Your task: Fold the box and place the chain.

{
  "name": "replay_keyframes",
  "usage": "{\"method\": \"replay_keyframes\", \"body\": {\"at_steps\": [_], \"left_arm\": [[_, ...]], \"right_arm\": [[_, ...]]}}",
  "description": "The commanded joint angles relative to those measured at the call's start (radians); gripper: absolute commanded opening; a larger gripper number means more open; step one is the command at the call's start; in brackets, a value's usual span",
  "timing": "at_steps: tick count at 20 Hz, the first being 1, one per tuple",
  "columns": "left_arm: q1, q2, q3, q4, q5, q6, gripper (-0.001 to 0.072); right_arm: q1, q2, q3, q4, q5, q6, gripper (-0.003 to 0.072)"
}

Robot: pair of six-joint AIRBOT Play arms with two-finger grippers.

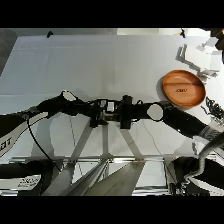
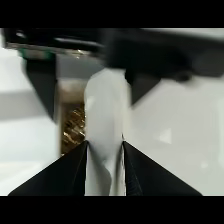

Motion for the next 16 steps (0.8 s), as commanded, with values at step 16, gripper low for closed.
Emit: {"method": "replay_keyframes", "body": {"at_steps": [16], "left_arm": [[-0.001,0.001,0.000,0.000,0.000,-0.001,0.0345]], "right_arm": [[0.016,0.064,-0.087,0.066,-0.006,0.001,0.0435]]}}
